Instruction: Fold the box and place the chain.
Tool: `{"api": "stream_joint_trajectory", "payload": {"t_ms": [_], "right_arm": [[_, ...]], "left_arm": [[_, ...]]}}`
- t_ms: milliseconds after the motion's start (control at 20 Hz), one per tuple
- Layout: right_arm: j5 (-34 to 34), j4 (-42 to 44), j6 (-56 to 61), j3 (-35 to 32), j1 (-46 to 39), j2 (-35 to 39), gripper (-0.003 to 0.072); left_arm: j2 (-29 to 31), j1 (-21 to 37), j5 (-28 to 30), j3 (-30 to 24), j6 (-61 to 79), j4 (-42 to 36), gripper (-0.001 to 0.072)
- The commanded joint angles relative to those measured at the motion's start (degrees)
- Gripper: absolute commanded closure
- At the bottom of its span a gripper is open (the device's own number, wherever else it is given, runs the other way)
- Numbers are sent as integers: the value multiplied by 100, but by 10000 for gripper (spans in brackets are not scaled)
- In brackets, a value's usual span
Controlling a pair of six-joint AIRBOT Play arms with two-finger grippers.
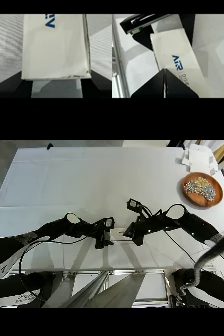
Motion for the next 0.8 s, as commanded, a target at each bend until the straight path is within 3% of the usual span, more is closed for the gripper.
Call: {"api": "stream_joint_trajectory", "payload": {"t_ms": [0, 250, 750], "right_arm": [[-37, -15, -44, -63, -4, -4, 667], [-59, -573, -15, -83, 247, -22, 667], [-422, -590, -22, -409, 393, -129, 666]], "left_arm": [[4, 4, 0, -2, 2, 0, 319], [4, 4, 0, -2, 2, 0, 319], [4, 2, 0, -2, 2, 0, 319]]}}
